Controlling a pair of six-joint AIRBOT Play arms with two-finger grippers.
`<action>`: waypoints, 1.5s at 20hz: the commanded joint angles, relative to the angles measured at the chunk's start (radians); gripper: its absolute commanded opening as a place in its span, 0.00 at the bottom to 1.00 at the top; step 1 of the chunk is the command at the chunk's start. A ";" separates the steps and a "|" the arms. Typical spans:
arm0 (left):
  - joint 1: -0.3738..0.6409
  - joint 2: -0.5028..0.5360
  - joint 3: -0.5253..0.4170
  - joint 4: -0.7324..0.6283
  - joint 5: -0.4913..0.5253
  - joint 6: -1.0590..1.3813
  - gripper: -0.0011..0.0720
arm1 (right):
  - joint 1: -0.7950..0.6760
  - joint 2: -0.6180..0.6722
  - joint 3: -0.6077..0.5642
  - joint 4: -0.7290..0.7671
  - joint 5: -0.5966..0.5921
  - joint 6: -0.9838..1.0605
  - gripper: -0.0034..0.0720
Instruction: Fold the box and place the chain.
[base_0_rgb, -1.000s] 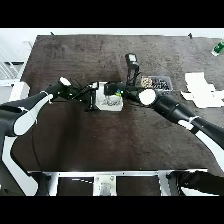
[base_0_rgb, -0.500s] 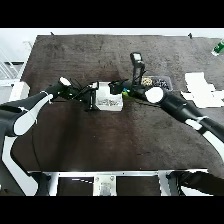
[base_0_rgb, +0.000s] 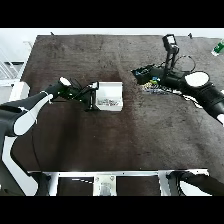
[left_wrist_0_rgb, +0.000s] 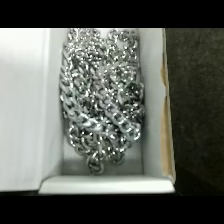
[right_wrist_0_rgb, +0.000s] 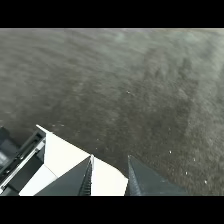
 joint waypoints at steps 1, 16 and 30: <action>0.000 0.000 0.000 0.000 0.000 0.000 0.73 | -0.105 -0.061 0.006 0.257 0.159 -0.313 0.40; 0.000 0.000 0.000 0.000 0.000 0.000 0.74 | -0.015 -0.547 0.401 0.012 0.336 -0.410 0.43; 0.000 0.000 0.000 0.000 0.000 0.000 0.74 | 0.079 -0.550 0.505 -0.133 0.560 -0.411 0.43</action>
